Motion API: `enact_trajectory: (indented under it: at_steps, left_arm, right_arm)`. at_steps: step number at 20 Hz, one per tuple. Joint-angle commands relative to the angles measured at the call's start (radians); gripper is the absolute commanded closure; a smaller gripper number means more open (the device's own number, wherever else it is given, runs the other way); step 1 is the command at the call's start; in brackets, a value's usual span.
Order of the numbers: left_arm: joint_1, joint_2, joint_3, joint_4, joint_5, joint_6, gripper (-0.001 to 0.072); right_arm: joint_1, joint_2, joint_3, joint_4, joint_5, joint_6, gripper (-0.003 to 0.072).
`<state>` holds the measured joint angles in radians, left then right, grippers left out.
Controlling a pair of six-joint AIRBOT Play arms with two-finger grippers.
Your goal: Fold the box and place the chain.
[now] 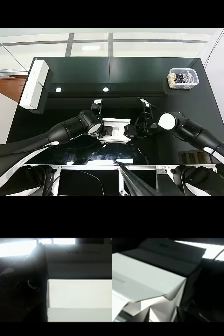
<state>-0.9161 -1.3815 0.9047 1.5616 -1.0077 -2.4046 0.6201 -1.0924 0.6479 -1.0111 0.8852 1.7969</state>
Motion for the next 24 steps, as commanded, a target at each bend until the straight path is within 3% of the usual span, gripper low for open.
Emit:
enact_trajectory:
  at_steps: [1,8,9,16,24]
  left_arm:
    - [0.001,0.0,0.0,0.0,0.0,0.0,0.068]
    - [0.0,0.0,0.0,0.0,0.0,0.0,0.068]
    - [0.0,0.0,0.0,0.0,0.0,0.0,0.068]
    - [0.0,0.0,0.0,0.0,0.0,0.0,0.068]
    - [0.0,0.0,0.0,0.0,0.001,0.0,0.068]
  right_arm:
    - [0.027,-0.021,0.019,-0.088,-0.012,0.09,0.0313]
    - [0.167,-0.165,0.192,-0.348,0.108,0.304,0.0316]
    - [0.183,-0.179,0.212,-0.364,0.118,0.322,0.038]
    - [0.238,-0.256,0.291,-0.473,0.211,0.465,0.0382]
    - [0.238,-0.269,0.298,-0.486,0.24,0.552,0.0383]
